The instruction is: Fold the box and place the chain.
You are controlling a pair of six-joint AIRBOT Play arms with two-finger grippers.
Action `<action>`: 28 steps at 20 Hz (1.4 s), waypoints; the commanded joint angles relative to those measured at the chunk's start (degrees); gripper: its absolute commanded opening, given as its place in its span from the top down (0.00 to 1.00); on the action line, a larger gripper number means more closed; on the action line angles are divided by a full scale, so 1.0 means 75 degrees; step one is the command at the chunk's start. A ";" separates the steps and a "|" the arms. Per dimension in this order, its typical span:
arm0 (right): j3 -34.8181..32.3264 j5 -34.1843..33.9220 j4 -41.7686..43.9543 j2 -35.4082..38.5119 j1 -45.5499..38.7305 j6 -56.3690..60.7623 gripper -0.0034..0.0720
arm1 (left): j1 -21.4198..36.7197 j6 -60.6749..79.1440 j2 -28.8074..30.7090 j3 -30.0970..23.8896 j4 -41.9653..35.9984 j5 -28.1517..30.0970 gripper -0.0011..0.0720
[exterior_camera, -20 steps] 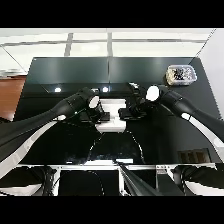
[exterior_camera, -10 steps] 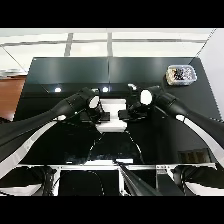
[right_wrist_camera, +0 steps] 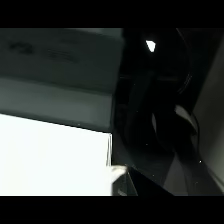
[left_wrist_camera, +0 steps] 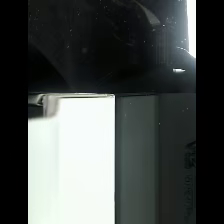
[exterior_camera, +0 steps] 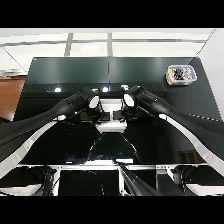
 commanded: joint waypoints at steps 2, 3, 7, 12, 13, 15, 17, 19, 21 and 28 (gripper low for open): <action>0.0125 0.0373 -0.0032 -0.0239 0.0085 0.0650 0.57 | 0.0000 0.0000 0.0006 0.0006 0.0000 -0.0009 0.95; 0.0125 0.0382 -0.0026 -0.0242 0.0085 0.0702 0.68 | 0.0000 0.0000 0.0006 0.0006 -0.0003 -0.0009 0.95; 0.0128 0.0414 0.0017 -0.0242 0.0070 0.0784 0.93 | 0.0000 0.0000 0.0006 0.0006 0.0000 -0.0041 0.95; 0.0128 0.0396 0.0029 -0.0242 0.0070 0.0781 0.93 | 0.0000 0.0000 0.0006 0.0006 0.0006 -0.0061 0.95; 0.0128 0.0379 0.0041 -0.0242 0.0070 0.0784 0.75 | 0.0000 0.0000 0.0006 0.0006 0.0006 -0.0061 0.95; 0.0128 0.0399 0.0064 -0.0242 0.0073 0.0775 0.61 | 0.0000 0.0000 0.0006 0.0006 0.0020 -0.0055 0.95; 0.0128 0.0402 0.0073 -0.0242 0.0070 0.0775 0.64 | 0.0000 0.0000 0.0006 0.0006 0.0023 -0.0058 0.95; 0.0128 0.0388 0.0079 -0.0242 0.0070 0.0697 0.90 | 0.0000 0.0000 0.0006 0.0006 0.0023 -0.0061 0.95; 0.0128 0.0350 0.0146 -0.0242 0.0070 0.0455 0.93 | 0.0000 0.0000 0.0006 0.0006 0.0026 -0.0055 0.95; 0.0134 0.0332 0.0017 -0.0102 0.0070 0.0370 0.60 | 0.0003 0.0000 0.0006 0.0006 0.0032 -0.0055 0.95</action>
